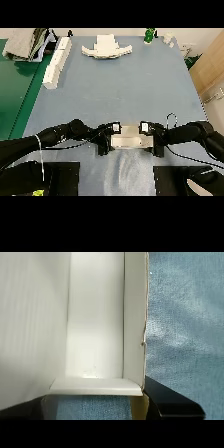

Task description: Fold the box.

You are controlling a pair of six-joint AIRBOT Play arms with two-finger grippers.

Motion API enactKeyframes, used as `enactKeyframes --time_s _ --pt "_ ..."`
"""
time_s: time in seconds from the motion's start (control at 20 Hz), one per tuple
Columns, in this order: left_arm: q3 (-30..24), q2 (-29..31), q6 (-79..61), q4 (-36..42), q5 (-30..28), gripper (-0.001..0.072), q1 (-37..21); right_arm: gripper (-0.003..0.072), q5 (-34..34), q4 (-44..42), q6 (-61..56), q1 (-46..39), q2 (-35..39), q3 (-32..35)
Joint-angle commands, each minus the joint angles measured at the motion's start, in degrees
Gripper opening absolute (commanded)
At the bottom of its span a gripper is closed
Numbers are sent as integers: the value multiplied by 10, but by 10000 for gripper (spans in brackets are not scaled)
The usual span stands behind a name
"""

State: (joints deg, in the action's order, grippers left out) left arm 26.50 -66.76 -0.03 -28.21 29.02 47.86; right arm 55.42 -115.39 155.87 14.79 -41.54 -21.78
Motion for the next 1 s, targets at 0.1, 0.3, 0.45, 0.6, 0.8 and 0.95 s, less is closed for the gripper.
enactKeyframes --time_s 0.1,0.3,0.45,0.6,0.8,0.95 --pt "0 0 0 0 0 466 0 720 117 133 -277 0 78 -43" --pt "0 0 0 0 0 466 0 251 160 31 -580 0 110 -76" --pt "0 0 0 0 0 466 0 28 139 -142 -579 0 86 -69" --pt "0 0 0 0 0 466 0 5 64 -227 -554 0 25 -78" --pt "0 0 0 0 0 467 0 5 20 -238 -525 0 -111 -151" --pt "0 0 0 0 0 466 0 4 0 -228 -503 -1 -207 -206"
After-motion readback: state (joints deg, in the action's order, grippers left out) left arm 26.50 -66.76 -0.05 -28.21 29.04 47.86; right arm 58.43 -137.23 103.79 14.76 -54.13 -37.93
